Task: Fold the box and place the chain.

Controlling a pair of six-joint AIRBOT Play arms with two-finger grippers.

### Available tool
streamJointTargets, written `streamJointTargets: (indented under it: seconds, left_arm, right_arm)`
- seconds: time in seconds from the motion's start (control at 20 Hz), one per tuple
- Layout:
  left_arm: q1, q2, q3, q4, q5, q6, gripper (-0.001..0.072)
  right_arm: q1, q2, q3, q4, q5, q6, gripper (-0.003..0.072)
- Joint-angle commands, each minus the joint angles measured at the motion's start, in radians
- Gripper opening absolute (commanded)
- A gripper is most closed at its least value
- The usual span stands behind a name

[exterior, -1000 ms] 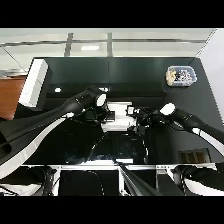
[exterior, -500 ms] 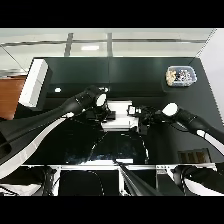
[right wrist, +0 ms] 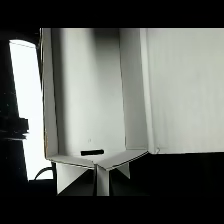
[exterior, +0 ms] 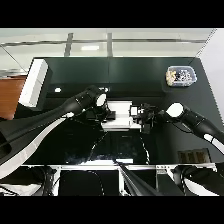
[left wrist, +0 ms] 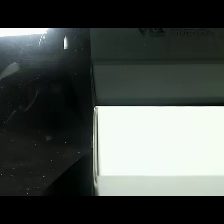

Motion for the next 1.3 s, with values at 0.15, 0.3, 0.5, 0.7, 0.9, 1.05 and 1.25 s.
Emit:
streamJointTargets:
  seconds: [0.15, 0.3, 0.5, 0.7, 0.9, 1.05, 1.25]
  left_arm:
    - [0.0, -0.001, 0.0, 0.0, 0.002, 0.0, 0.003]
    - [0.001, -0.001, 0.0, 0.0, 0.003, 0.0, 0.003]
    - [0.001, -0.001, 0.0, 0.0, 0.002, 0.0, 0.003]
    - [0.0, -0.001, 0.0, 0.0, 0.002, 0.0, 0.003]
    - [0.0, -0.001, 0.0, -0.001, 0.002, 0.001, 0.003]
    - [0.0, -0.001, 0.0, -0.001, 0.001, 0.001, 0.003]
    - [0.001, -0.001, 0.0, 0.0, 0.002, 0.003, 0.003]
  right_arm:
    - [0.037, -0.048, 0.0, 0.207, -0.023, 0.003, 0.0092]
    - [0.043, -0.062, -0.001, 0.198, -0.064, 0.029, 0.0092]
    - [0.043, -0.062, -0.001, 0.2, -0.084, 0.087, 0.0117]
    - [0.036, -0.053, 0.0, 0.171, -0.061, 0.161, 0.0016]
    - [-0.087, 0.097, 0.043, -0.056, 0.059, 0.739, 0.0022]
    - [-0.33, 0.183, 0.107, -0.274, 0.179, 1.234, 0.0023]
    - [-0.612, 0.113, -0.042, -0.19, 0.177, 1.543, 0.0023]
